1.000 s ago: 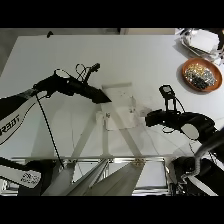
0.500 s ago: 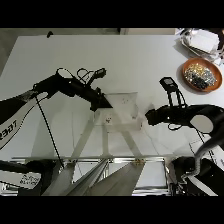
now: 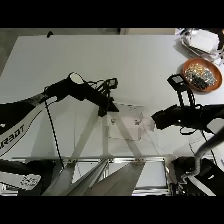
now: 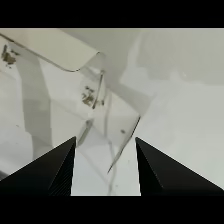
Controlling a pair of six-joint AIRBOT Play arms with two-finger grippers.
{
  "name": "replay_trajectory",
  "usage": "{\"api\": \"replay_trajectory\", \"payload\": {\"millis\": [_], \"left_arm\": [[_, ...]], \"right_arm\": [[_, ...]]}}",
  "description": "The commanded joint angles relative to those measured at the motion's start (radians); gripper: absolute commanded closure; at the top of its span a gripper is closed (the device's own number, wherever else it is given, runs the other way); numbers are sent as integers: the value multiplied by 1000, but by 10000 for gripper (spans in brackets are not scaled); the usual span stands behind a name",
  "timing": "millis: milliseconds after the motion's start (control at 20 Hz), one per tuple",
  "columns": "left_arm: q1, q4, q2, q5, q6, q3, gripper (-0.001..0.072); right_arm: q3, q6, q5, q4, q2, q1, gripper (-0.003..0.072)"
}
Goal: Fold the box and place the chain.
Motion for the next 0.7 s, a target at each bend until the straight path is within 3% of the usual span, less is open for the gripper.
{"api": "replay_trajectory", "payload": {"millis": [0, 650], "left_arm": [[-19, -96, -34, 71, 43, 0, 708], [-19, -98, -46, 191, 70, 0, 707]], "right_arm": [[3, -1, 6, -2, 6, 0, 264], [3, -35, 6, -4, 6, 0, 265]]}}
